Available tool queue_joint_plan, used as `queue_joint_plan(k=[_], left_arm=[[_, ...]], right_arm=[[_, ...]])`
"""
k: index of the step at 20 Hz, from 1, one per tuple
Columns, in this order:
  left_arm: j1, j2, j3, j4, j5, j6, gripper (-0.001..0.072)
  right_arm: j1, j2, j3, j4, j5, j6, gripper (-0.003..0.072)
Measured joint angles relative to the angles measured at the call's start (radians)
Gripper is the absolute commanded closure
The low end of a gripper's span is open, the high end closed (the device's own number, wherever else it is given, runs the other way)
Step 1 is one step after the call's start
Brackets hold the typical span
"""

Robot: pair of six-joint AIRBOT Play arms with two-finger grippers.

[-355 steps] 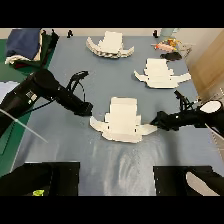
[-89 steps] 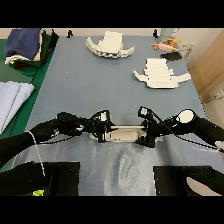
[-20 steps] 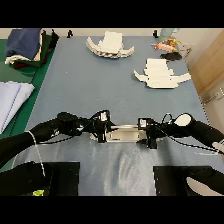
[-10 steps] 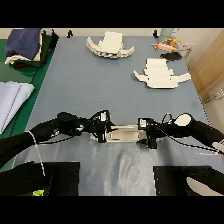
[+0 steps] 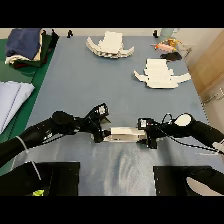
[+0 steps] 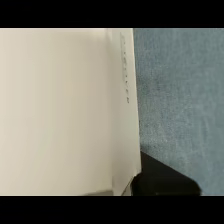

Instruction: Fold the box.

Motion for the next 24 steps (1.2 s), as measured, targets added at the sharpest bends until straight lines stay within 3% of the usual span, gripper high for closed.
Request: queue_joint_plan(k=[1,3,4,7,10,15,24], left_arm=[[0.000,0.034,0.000,0.098,-0.027,-0.136,0.0195],[0.000,0.097,0.000,0.256,-0.102,-0.383,0.0584],[0.000,0.125,0.001,0.311,-0.148,-0.490,0.0695],[-0.012,0.183,0.001,0.380,-0.255,-0.778,0.0695],[-0.072,0.177,0.010,0.291,-0.267,-0.970,0.0696],[-0.168,0.051,0.106,0.160,-0.133,-1.087,0.0695],[-0.133,-0.137,0.191,0.062,0.140,-1.252,0.0696]], right_arm=[[0.000,0.000,0.000,0.000,0.000,0.000,0.0165],[0.000,0.000,0.000,0.000,0.000,0.000,0.0165],[0.000,0.000,0.000,0.000,0.000,0.000,0.0165],[0.000,0.000,0.000,0.000,0.000,0.000,0.0165],[0.000,0.000,0.000,0.000,0.000,0.000,0.0165],[0.000,0.000,0.000,0.000,0.000,0.000,0.0165],[0.000,0.000,0.000,0.001,0.000,0.000,0.0165]])
